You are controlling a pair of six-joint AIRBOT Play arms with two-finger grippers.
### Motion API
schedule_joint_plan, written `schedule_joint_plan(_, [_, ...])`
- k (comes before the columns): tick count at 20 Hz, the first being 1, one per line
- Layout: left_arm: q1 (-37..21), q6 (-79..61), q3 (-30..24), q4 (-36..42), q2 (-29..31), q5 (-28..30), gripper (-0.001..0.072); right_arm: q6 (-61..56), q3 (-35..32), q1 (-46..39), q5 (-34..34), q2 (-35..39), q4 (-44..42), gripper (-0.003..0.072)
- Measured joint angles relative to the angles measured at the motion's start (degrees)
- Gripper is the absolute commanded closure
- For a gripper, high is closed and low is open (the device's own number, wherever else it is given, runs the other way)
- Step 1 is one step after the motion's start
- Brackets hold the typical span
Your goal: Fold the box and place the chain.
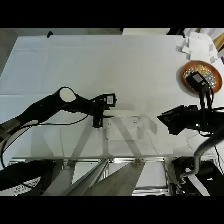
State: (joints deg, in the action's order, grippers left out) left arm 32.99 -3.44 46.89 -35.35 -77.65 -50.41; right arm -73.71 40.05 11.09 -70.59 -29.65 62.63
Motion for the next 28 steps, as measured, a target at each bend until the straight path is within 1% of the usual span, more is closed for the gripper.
schedule_joint_plan(3, [0.20, -4.33, -0.07, 3.43, -2.69, 1.55, 0.0706, 0.00, 0.00, 0.00, 0.83, 0.00, -0.02, 0.0418])
schedule_joint_plan(7, [0.26, -7.85, -0.07, 5.33, -4.90, 2.36, 0.0706, 0.02, 0.00, 0.00, 1.49, 0.00, 0.17, 0.0418])
schedule_joint_plan(17, [0.31, -7.13, -0.09, 4.61, -6.43, 5.81, 0.0706, 0.04, 0.00, 0.00, 2.80, 0.00, 0.57, 0.0418])
schedule_joint_plan(28, [0.28, -6.21, -0.07, 4.85, -7.78, 6.62, 0.0705, 0.07, 0.00, 0.00, 2.95, 0.00, 0.66, 0.0418])
